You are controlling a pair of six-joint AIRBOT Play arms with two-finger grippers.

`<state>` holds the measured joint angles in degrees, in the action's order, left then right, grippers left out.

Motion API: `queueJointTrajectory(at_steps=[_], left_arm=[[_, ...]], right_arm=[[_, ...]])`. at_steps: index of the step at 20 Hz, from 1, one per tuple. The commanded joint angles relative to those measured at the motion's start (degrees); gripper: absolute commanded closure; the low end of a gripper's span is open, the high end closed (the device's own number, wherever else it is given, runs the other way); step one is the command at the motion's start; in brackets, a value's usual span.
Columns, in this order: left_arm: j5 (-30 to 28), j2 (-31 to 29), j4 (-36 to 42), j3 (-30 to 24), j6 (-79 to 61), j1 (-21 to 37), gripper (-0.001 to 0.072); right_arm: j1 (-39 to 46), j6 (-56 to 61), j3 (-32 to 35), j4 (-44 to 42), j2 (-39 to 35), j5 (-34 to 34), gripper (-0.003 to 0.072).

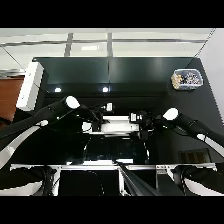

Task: Fold the box and place the chain.

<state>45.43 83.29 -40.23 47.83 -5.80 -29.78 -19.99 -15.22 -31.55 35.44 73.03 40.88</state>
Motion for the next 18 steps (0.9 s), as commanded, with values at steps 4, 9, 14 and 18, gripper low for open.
queueJointTrajectory(at_steps=[4,9,14,18], left_arm=[[0.46,-1.68,0.11,2.45,2.45,0.26,0.0323],[5.29,-10.56,-8.37,4.33,15.78,2.6,0.0004],[21.03,-15.69,-25.24,4.39,40.79,5.29,0.0128],[26.49,-14.93,-10.21,0.68,46.77,4.33,0.0683]], right_arm=[[0.0,0.04,-0.02,-0.04,0.02,-0.07,0.0215],[0.0,0.04,-0.02,-0.04,0.02,-0.04,0.0217],[-0.02,0.02,-0.02,0.09,0.02,0.04,0.0531],[-0.02,0.02,-0.02,0.04,0.02,0.02,0.0532]])
